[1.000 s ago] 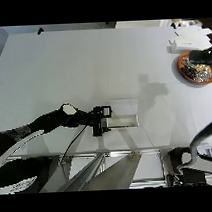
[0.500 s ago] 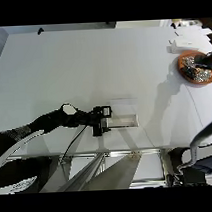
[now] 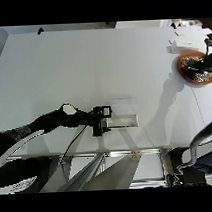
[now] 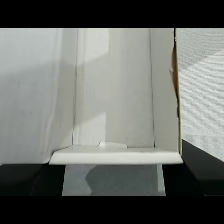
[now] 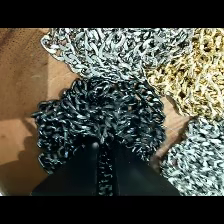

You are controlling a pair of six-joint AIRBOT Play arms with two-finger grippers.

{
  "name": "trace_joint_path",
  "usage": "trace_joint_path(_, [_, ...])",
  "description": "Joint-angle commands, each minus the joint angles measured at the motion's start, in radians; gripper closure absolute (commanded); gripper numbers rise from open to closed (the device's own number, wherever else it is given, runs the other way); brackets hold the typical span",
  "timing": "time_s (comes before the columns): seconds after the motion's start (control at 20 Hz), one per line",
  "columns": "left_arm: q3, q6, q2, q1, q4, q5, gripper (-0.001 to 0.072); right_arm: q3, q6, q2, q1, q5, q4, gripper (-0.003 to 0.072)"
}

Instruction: Fold the box and place the chain.

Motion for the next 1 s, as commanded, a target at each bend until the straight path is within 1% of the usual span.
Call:
trace_joint_path(0.0, [0.000,0.000,0.000,0.001,0.000,0.000,0.0598,0.000,-0.004,-0.004,-0.001,0.011,0.006,0.0669])
trace_joint_path(0.1, [0.000,0.000,0.000,0.001,0.000,0.000,0.0598,0.000,-0.004,0.014,-0.001,0.048,0.001,0.0669])
trace_joint_path(0.2, [0.000,0.000,0.000,0.001,0.000,0.000,0.0598,0.000,-0.011,0.074,-0.001,0.085,-0.014,0.0669])
trace_joint_path(0.45, [0.000,0.000,0.000,0.001,0.000,0.000,0.0598,0.000,-0.057,0.319,-0.001,0.202,0.029,0.0669])
trace_joint_path(0.55, [0.000,0.000,0.000,0.001,0.000,0.000,0.0598,0.000,-0.061,0.407,-0.001,0.225,0.052,0.0669])
trace_joint_path(0.7, [0.000,0.000,0.000,0.001,0.000,0.000,0.0598,0.000,-0.063,0.504,-0.001,0.297,0.065,0.0669])
trace_joint_path(0.85, [0.000,0.000,0.000,0.001,0.000,0.000,0.0598,0.000,-0.090,0.563,-0.001,0.381,0.142,0.0669])
trace_joint_path(0.95, [0.000,0.000,0.000,0.001,0.000,0.000,0.0598,0.000,-0.102,0.585,-0.001,0.442,0.260,0.0669])
